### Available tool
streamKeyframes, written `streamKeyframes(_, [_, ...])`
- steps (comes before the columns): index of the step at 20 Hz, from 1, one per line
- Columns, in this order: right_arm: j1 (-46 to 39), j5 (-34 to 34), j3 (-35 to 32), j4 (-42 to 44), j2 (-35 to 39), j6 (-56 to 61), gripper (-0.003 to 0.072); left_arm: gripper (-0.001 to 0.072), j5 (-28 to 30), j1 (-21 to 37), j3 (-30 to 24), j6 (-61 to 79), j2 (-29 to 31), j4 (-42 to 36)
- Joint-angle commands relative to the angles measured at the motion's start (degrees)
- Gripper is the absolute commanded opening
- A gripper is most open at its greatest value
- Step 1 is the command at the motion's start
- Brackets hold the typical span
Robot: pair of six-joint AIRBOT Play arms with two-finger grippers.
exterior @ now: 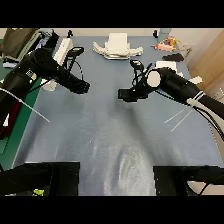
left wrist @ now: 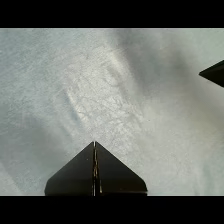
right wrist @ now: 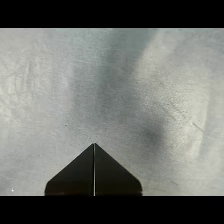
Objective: Fold the box.
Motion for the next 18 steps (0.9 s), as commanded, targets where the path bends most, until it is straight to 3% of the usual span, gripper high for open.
streamKeyframes(1, [0.0, 0.0, 0.0, 0.0, 0.0, 0.0, 0.0005, 0.0015, 0.0, 0.0, 0.0, 0.0, 0.0, 0.0])
streamKeyframes(15, [-0.7, 1.3, 0.2, 0.0, -0.9, 0.9, 0.0007, 0.0015, 0.0, 0.0, 0.0, 0.0, 0.0, -0.1])
streamKeyframes(18, [-9.2, 8.0, 6.0, -7.1, -1.1, 3.9, 0.0159, 0.0015, 0.8, 0.0, 0.0, 0.0, 0.0, -0.1])
